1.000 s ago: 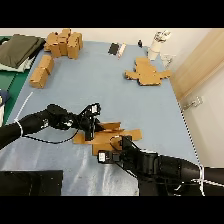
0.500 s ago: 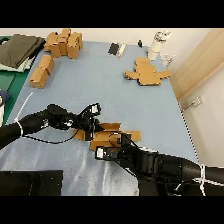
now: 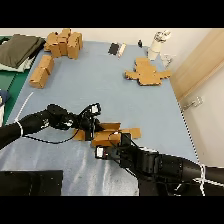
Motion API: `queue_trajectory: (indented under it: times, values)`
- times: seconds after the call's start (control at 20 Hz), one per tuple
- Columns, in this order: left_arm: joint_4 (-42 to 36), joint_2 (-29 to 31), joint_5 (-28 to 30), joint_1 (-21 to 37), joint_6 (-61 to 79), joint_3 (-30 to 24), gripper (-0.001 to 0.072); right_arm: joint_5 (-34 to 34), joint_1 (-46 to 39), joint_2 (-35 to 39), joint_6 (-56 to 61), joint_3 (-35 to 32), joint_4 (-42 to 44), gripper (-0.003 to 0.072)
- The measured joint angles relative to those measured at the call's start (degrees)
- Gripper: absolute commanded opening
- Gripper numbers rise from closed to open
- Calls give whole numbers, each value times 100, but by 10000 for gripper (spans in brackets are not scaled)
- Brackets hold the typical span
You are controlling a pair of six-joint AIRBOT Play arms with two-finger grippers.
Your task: Fold the box.
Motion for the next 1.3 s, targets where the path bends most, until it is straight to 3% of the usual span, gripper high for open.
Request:
queue_trajectory:
  times: [0.6, 1.2, 1.25, 1.3]
  values:
    - [-7, 2, -13, 0, 0, 0, 14, -291, 0, 339, -470, 157, 859, 2]
    - [-2, 2, 2, 0, 0, 0, 14, -442, 0, 457, -968, 162, 1141, 7]
    - [0, 2, 4, 0, 0, 0, 14, -442, 0, 455, -992, 160, 1150, 39]
    - [0, 2, 4, 0, 0, 0, 14, -442, 0, 455, -1005, 162, 1154, 159]
